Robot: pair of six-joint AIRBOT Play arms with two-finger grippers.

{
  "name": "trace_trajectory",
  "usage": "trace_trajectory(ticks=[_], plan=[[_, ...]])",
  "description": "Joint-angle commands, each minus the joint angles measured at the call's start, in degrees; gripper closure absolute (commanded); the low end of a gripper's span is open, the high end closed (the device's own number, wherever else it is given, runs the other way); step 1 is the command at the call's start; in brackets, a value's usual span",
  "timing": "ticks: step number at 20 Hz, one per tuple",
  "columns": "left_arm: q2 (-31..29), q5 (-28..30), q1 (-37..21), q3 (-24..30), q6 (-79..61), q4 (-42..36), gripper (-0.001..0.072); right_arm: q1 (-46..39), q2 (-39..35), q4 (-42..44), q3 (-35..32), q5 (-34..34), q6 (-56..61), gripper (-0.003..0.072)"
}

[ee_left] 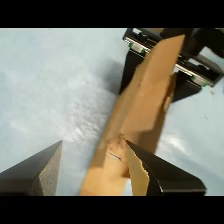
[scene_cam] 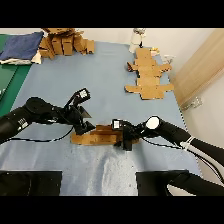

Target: Fold the box.

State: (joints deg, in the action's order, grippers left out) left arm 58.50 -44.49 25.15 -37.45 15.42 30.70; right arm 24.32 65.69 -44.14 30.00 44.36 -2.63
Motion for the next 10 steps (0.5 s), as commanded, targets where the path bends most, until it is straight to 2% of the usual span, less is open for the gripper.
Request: trace_trajectory(ticks=[1, 4, 5, 6, 7, 10], plan=[[-2.8, -8.5, 0.6, 0.0, 18.2, 6.7, 0.0123, 0.1, 0.1, -0.7, 0.0, 0.0, 0.0, 0.0100], [-2.7, -7.3, 5.3, 0.1, 23.8, 6.6, 0.0124, 0.1, 0.2, -0.9, 0.0, -0.7, 0.0, 0.0101], [-2.7, -5.8, 7.2, 0.1, 25.8, 6.6, 0.0222, 0.1, 0.2, -0.9, 0.0, -0.7, 0.0, 0.0101], [-2.7, -4.3, 8.9, 0.1, 27.3, 6.6, 0.0663, 0.1, 0.2, -0.9, 0.0, -0.7, 0.0, 0.0100], [-2.6, -2.3, 10.2, 0.1, 28.3, 6.6, 0.0698, 0.1, 0.2, -0.8, 0.0, -0.7, 0.0, 0.0101], [-0.9, 8.0, 11.1, -0.1, 35.7, 4.8, 0.0699, 0.1, 0.2, -0.8, 0.0, -0.7, 0.0, 0.0101]])
